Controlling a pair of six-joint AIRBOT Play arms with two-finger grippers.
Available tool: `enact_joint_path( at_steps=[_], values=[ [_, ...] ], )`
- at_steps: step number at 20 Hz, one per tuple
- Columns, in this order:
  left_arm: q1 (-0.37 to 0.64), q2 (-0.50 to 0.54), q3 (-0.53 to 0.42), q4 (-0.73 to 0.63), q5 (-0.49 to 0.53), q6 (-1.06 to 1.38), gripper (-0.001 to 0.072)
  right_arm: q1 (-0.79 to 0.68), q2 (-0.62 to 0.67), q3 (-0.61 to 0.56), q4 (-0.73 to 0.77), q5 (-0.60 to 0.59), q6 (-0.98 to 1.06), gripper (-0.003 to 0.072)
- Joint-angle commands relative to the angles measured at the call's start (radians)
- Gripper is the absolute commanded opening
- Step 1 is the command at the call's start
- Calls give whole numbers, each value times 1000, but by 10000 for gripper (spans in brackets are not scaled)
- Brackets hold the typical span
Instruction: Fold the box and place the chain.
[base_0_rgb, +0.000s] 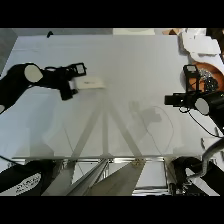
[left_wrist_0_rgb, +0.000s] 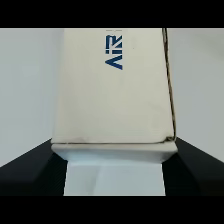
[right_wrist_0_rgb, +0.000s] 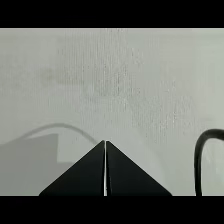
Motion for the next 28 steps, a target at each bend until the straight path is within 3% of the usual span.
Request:
enact_joint_path(
  at_steps=[1, 4, 7, 11, 13, 21, 24, 28],
  values=[
    [17, 71, 1, 385, 63, -415, 7, -1, 0, 0, 29, 2, 0, 12],
    [93, 77, 0, 373, 147, -585, 7, -1, 0, 0, 53, 3, 0, 12],
    [203, 77, 0, 307, 296, -742, 7, -1, 0, 0, 55, 3, 0, 12],
    [343, 61, 0, -6, 538, -818, 6, -1, 0, 0, 57, 1, 0, 12],
    [369, 25, 0, -53, 594, -811, 7, -1, 0, 0, 57, 1, 0, 12],
    [327, -275, -1, -58, 694, -812, 7, -1, 0, 0, 56, 1, 0, 12],
    [328, -356, -2, -79, 678, -812, 25, -1, 0, 0, 56, 1, 0, 12],
    [328, -438, -2, -78, 555, -811, 284, -1, 0, 0, 56, 1, 0, 12]
  ],
)
